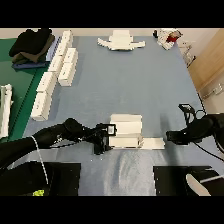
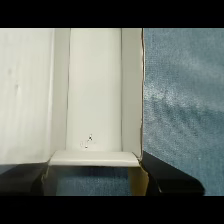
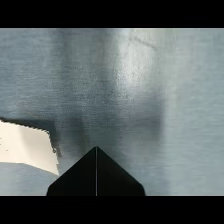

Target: Fold the box.

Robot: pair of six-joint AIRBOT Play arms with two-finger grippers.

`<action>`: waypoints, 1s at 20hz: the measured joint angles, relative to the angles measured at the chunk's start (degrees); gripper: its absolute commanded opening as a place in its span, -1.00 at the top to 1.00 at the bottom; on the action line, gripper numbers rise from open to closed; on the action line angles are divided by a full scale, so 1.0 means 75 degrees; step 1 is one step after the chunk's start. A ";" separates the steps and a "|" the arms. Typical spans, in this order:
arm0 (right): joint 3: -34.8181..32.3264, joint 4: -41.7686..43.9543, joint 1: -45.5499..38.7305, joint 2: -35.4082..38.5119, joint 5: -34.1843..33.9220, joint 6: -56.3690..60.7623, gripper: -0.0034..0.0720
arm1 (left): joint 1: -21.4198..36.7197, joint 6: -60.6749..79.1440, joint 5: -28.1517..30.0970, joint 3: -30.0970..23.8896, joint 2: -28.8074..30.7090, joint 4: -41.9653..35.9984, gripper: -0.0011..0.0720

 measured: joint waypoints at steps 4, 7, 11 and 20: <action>0.0000 0.2124 -0.1734 -0.0921 -0.0166 -0.1131 0.90 | 0.0000 0.0000 -0.0003 0.0000 0.0000 0.0000 -0.47; -0.0099 0.3095 -0.2218 -0.1492 -0.0245 -0.1585 0.90 | 0.0000 0.0000 -0.0003 0.0000 0.0000 0.0000 -0.47; -0.0428 0.3745 -0.2425 -0.1786 -0.0268 -0.1906 0.90 | 0.0000 0.0003 -0.0009 0.0000 0.0000 0.0003 -0.47; -0.0787 0.4826 -0.2436 -0.1888 -0.0306 -0.2381 0.90 | 0.0000 0.0000 -0.0003 0.0000 0.0000 0.0003 -0.47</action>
